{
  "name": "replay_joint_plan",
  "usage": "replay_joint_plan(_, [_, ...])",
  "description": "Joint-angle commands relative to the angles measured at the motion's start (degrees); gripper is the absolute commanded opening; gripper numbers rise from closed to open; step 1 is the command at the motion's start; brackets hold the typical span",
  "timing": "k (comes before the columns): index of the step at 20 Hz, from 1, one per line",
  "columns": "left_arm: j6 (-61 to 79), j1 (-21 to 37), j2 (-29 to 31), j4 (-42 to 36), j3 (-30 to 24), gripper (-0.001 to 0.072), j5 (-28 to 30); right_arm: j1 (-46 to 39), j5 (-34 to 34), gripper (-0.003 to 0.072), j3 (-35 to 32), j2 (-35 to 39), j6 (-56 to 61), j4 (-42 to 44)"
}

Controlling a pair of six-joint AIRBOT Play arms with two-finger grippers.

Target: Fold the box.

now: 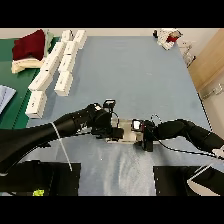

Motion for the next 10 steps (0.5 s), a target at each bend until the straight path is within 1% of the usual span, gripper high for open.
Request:
replay_joint_plan(1, [-4.35, -1.77, -3.04, 4.72, 3.58, 0.0458, -3.8, 0.02, 0.02, 0.0514, -0.02, 0.04, 0.0, 0.0])
replay_joint_plan(4, [-4.46, -2.23, -4.9, 4.76, 5.7, 0.0458, -4.87, 0.02, 0.0, 0.0514, -0.02, 0.04, 0.0, 0.0])
replay_joint_plan(10, [-6.01, -2.4, -5.57, 4.66, 5.92, 0.0458, -5.27, 0.02, 0.02, 0.0514, -0.02, 0.04, 0.0, 0.0])
